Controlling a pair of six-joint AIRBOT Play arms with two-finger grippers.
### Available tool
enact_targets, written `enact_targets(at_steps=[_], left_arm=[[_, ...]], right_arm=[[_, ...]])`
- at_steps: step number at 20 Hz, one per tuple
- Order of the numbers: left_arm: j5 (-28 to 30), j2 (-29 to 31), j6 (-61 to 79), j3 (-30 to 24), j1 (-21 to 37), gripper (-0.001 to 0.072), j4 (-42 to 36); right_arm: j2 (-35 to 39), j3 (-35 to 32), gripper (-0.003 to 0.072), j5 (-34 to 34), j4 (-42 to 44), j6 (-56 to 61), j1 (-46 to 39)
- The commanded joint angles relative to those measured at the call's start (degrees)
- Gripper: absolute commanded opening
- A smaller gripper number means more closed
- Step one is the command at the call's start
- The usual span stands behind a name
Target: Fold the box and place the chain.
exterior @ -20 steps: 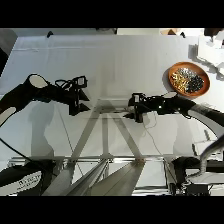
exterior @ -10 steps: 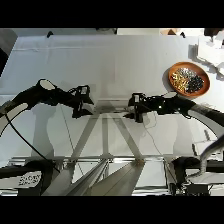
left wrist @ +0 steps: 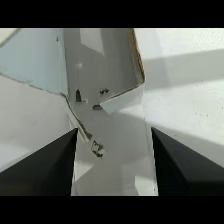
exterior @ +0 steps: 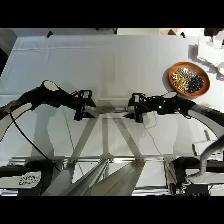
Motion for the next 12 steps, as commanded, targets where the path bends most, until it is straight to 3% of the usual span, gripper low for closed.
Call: enact_targets(at_steps=[1, 2, 4, 7, 10, 11, 12], left_arm=[[-0.9, 0.0, 0.8, 0.0, -0.6, 0.0403, -0.3], [-1.2, 0.0, 0.8, 0.0, -0.6, 0.0361, -0.2], [-1.3, 0.0, 0.8, 0.0, -0.6, 0.0360, -0.2], [-1.3, 0.0, 0.9, 0.0, -0.6, 0.0269, -0.2], [-1.2, 0.0, 3.7, 0.0, -0.6, 0.0268, -0.3], [-1.0, 0.0, 3.6, 0.0, -0.6, 0.0237, -0.2], [-0.9, 0.0, 3.6, 0.0, -0.6, 0.0140, -0.2]], right_arm=[[0.0, 0.0, 0.0407, 0.0, 0.0, 0.0, 0.0], [0.0, 0.0, 0.0407, 0.0, 0.0, 0.0, 0.0], [0.0, 0.0, 0.0407, 0.0, 0.0, 0.0, 0.0], [0.0, 0.0, 0.0407, 0.0, 0.0, 0.0, 0.0], [0.0, 0.0, 0.0407, 0.0, 0.0, 0.0, 0.0], [0.0, 0.0, 0.0407, 0.0, 0.0, 0.0, 0.0], [0.0, 0.0, 0.0407, 0.0, 0.0, 0.0, 0.0]])
